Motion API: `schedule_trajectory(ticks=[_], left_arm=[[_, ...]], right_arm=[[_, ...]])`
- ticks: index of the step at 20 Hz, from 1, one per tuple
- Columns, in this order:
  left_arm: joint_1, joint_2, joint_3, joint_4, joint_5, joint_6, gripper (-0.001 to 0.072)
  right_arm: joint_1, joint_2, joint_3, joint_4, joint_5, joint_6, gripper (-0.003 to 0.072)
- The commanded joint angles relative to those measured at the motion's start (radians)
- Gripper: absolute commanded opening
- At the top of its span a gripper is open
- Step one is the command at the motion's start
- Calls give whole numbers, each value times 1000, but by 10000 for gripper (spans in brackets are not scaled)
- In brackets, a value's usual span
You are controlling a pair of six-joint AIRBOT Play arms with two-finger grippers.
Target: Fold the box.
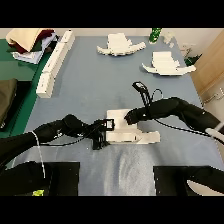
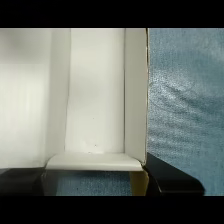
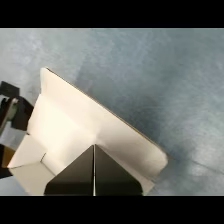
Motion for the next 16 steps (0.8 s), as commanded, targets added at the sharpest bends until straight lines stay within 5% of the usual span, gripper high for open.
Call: schedule_trajectory(ticks=[1,6,7,8,9,11,13,14,16], left_arm=[[0,1,1,-1,0,-1,374],[0,1,1,-1,0,-1,374],[0,1,1,-1,-1,-1,374],[0,1,1,-1,-1,-1,374],[0,1,1,-1,0,-1,374],[0,1,1,-1,-1,-1,374],[0,1,1,-1,0,-1,374],[0,1,1,-1,-1,-1,374],[0,1,1,-1,-1,-1,374]], right_arm=[[2,172,-3,-33,-176,-49,3],[2,430,-109,-118,-397,-169,5],[2,463,-145,-161,-418,-172,123],[2,482,-178,-197,-422,-182,367],[2,488,-206,-234,-421,-211,508],[2,486,-253,-345,-375,-314,601],[2,467,-275,-448,-289,-422,608],[2,447,-278,-474,-243,-457,675],[2,386,-278,-447,-168,-540,694]])
